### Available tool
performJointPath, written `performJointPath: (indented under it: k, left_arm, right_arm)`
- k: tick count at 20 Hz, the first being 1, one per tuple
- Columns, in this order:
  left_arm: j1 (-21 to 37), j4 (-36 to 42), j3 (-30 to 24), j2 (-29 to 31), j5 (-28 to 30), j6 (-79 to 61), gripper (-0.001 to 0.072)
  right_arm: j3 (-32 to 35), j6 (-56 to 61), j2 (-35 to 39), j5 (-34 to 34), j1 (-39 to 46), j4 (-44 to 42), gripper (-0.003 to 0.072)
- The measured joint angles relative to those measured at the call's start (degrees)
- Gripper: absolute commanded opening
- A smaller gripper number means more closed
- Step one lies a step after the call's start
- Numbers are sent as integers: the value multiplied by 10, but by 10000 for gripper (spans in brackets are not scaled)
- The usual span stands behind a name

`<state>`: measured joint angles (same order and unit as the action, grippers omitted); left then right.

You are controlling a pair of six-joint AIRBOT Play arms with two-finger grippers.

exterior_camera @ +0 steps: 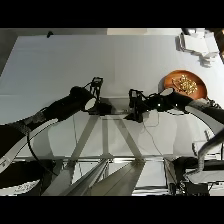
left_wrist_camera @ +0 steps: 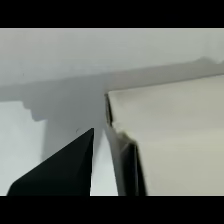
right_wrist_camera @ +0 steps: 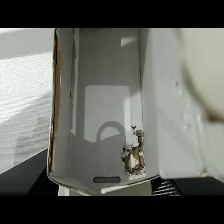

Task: Fold the box and place the chain.

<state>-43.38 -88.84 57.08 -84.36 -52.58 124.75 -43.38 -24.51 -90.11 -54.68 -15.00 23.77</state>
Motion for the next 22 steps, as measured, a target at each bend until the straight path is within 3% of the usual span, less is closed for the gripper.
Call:
performJointPath:
  k: [2, 3, 6, 7, 9, 10, 16, 22]
  left_arm:
    - [-5, -6, 3, -8, -4, 13, 40]
    - [-8, -8, 4, -10, -5, 20, 5]
    - [-10, -12, 10, -15, -7, 24, 22]
    - [-11, -14, 11, -16, -7, 25, 133]
    - [-10, -14, 13, -14, -7, 24, 541]
    - [-7, -10, 14, -10, -5, 25, 649]
    - [41, 52, 16, 66, -6, -25, 630]
    - [115, 136, 16, 160, -68, -301, 629]
  right_arm:
    - [0, 0, 0, 0, 0, -1, 499]
    - [0, 1, 0, -2, 0, -2, 499]
    - [0, 1, 0, -2, 0, -1, 499]
    - [0, 0, 0, -2, 0, 0, 499]
    - [0, -2, 0, 2, 0, 2, 499]
    - [0, -1, 0, 2, 0, 1, 499]
    - [0, 0, 0, 1, 0, 0, 499]
    - [0, 0, 0, 0, 0, 0, 499]
